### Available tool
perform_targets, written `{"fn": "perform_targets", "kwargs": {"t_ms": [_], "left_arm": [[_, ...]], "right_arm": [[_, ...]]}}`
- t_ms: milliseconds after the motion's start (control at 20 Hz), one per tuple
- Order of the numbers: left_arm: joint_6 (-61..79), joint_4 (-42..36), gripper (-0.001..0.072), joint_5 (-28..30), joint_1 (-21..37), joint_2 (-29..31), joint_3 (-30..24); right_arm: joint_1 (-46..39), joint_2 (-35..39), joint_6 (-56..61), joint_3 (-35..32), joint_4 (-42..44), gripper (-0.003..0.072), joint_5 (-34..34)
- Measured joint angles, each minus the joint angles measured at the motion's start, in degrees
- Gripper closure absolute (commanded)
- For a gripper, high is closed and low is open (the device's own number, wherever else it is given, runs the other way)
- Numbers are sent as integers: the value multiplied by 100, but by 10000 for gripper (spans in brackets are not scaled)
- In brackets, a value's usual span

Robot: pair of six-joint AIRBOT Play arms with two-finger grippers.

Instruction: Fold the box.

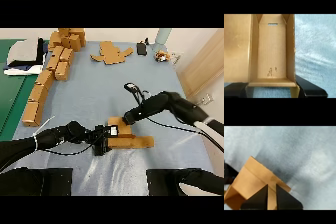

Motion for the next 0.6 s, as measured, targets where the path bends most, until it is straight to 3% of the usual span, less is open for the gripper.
{"fn": "perform_targets", "kwargs": {"t_ms": [100,150,250,350,500,550,600], "left_arm": [[-2,0,194,0,0,0,0],[0,0,194,0,0,0,0],[0,0,194,0,0,0,0],[0,0,194,0,0,0,0],[-2,0,194,-2,0,0,0],[0,0,194,-2,0,0,0],[-2,0,194,-2,0,0,0]], "right_arm": [[0,507,-44,-72,-365,585,-439],[-2,787,-129,-190,-468,539,-664],[0,1320,-376,-538,-542,225,-1095],[0,1768,-721,-929,-588,163,-1368],[2,2098,-1386,-1469,-780,140,-1460],[11,2124,-1591,-1606,-835,58,-1381],[35,2129,-1808,-1727,-885,51,-1228]]}}
